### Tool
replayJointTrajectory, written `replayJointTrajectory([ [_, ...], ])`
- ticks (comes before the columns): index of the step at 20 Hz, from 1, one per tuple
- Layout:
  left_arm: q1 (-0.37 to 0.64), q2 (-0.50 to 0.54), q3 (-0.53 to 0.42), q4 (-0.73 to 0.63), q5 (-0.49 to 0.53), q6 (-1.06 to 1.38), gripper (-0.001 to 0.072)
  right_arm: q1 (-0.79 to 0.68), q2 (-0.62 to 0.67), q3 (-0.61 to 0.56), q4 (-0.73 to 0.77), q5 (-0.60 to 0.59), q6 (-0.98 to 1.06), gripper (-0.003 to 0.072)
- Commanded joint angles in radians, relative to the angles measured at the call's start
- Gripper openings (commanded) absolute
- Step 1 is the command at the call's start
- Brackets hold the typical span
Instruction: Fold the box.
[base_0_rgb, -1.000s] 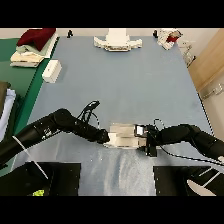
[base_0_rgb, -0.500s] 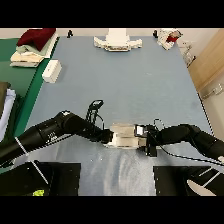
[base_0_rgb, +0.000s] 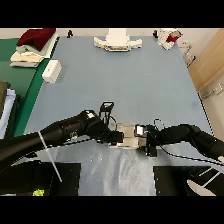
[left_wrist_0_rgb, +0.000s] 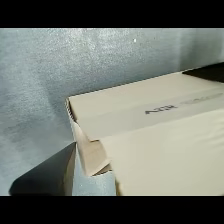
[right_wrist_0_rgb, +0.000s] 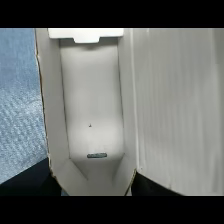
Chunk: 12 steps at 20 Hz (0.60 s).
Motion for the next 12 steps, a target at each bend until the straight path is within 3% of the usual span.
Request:
replayJointTrajectory([
  [1,-0.048,-0.072,0.09,0.113,-0.098,-0.138,0.0357,-0.001,0.0,0.0,0.0,0.0,0.0,0.0509],
  [12,-0.104,-0.252,0.205,0.19,-0.201,-0.236,0.0356,-0.001,0.0,0.0,0.0,0.0,0.0,0.0508],
])
